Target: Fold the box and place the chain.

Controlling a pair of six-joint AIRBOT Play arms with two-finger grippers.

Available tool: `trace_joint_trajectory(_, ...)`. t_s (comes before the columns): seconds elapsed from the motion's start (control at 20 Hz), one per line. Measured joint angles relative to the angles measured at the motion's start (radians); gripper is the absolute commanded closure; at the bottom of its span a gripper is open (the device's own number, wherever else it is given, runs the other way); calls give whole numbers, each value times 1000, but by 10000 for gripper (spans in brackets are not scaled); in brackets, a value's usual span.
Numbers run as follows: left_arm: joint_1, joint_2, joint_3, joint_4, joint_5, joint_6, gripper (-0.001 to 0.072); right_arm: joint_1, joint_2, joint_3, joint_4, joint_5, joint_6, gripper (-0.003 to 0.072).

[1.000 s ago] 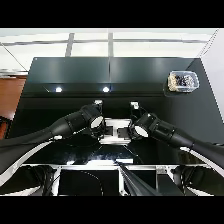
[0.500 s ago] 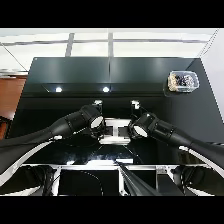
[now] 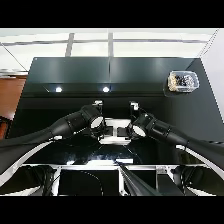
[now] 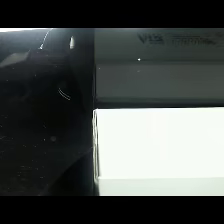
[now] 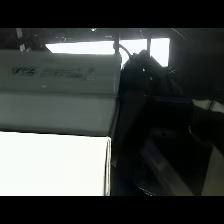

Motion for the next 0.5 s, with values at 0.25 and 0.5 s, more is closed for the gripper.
trace_joint_trajectory(0.25, 0, 0, 0, 2, 0, 1, 678, 0, -2, 1, 0, -4, 5, 665)
trace_joint_trajectory(0.5, 0, 0, 0, 6, -4, 3, 678, 0, -3, 0, 3, -8, 12, 529)
